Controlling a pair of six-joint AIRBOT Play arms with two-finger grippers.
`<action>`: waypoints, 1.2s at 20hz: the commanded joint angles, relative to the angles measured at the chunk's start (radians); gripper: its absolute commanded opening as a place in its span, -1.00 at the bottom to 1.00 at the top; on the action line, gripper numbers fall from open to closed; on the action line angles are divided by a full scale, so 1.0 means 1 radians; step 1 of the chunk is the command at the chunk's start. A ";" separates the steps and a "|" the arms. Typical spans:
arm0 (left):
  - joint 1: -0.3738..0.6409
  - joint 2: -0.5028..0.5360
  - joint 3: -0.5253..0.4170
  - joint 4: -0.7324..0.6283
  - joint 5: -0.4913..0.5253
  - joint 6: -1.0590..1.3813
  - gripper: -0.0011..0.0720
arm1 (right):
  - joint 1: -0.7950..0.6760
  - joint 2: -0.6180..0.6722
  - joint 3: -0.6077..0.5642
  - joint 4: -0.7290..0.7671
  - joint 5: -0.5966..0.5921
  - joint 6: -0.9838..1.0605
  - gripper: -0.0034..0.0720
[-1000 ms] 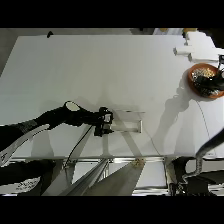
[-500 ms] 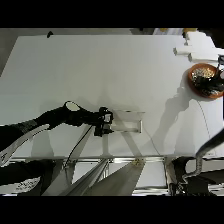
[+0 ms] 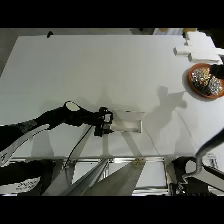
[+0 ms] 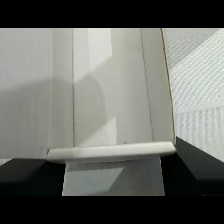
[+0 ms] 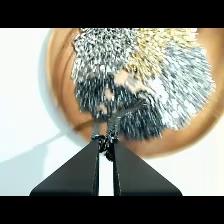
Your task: Fold the box and place the chain.
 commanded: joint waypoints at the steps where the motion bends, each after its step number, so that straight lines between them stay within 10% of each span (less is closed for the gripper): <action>1: 0.000 0.000 0.000 0.000 0.000 0.000 -0.60 | 0.005 0.191 0.000 0.098 0.185 -0.029 -0.88; 14: 0.001 0.000 0.000 0.000 0.000 0.000 -0.60 | 0.021 0.652 -0.002 0.484 0.491 -0.097 -0.88; 24: 0.000 0.000 0.000 0.000 0.000 0.000 -0.60 | 0.404 0.694 -0.039 0.527 0.602 -0.097 -0.88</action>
